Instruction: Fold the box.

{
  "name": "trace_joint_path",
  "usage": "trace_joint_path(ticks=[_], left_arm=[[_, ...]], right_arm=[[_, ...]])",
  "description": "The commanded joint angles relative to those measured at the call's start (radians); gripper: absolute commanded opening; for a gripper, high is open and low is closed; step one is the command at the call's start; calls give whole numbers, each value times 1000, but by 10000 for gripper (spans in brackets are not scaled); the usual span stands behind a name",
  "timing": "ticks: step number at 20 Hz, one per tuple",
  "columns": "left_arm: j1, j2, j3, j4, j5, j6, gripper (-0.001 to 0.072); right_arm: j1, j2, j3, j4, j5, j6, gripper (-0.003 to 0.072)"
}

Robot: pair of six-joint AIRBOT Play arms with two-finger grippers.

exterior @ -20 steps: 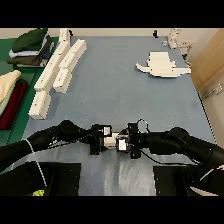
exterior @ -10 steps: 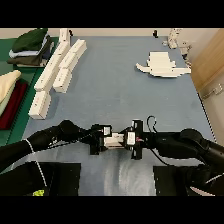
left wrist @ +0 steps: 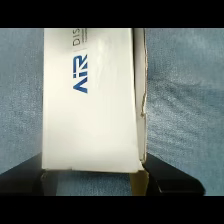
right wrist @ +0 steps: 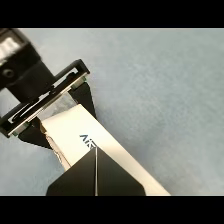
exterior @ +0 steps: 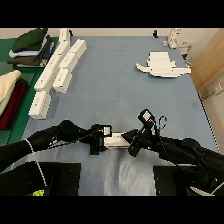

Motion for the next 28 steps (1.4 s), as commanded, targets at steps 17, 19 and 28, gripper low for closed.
trace_joint_path(ticks=[17,19,28], left_arm=[[0,0,0,0,1,0,414],[0,0,0,0,0,0,414],[0,0,0,0,0,0,414]], right_arm=[[107,-45,-96,23,134,109,4],[107,-70,-96,23,140,106,4],[107,-74,-96,19,147,106,4]])
